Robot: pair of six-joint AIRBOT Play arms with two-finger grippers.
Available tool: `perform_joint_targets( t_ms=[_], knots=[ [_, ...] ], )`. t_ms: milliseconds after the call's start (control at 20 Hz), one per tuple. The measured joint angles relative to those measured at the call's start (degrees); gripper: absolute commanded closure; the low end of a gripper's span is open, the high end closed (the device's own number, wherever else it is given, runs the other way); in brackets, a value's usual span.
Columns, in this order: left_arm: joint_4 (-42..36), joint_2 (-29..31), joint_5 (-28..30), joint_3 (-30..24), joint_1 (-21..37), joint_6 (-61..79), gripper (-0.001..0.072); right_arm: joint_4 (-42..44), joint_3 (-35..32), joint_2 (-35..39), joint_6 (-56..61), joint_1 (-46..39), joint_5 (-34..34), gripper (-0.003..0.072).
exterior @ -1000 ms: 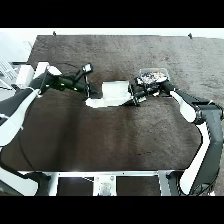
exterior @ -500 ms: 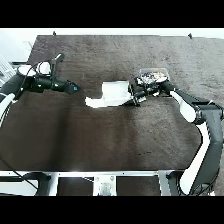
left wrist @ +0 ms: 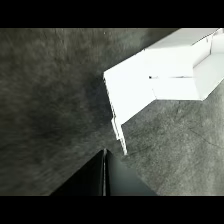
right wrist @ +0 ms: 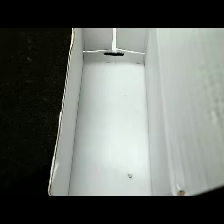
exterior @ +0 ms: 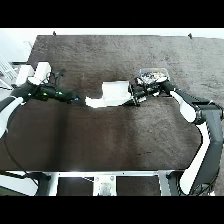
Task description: Fold the box and place the chain.
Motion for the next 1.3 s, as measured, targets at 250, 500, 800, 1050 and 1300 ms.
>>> perform_joint_targets(
  t_ms=[250, 500, 800, 1050, 1300],
  knots=[
    [-0.33, -2.71, 2.16, -0.11, -5.18, -1.88, 0.0688, -0.02, 0.00, 0.00, 0.00, -0.02, 0.00, 0.0103],
    [-2.10, -3.61, 4.07, -0.11, -8.33, -2.38, 0.0688, -0.02, 0.00, 0.00, 0.00, -0.04, 0.00, 0.0103],
    [-8.92, -3.85, 5.05, -0.11, -9.14, 2.43, 0.0686, 0.04, 0.00, 0.00, 0.04, -0.04, -0.17, 0.0104],
    [-15.74, -3.85, 4.79, -0.11, -9.14, 7.37, 0.0686, 0.09, 0.00, 0.00, 0.07, -0.04, -0.15, 0.0103],
    [-12.87, -3.82, 4.87, -0.11, -9.11, 8.22, 0.0687, 0.00, 0.00, 0.00, 0.02, -0.04, 0.00, 0.0103]
  ],
)
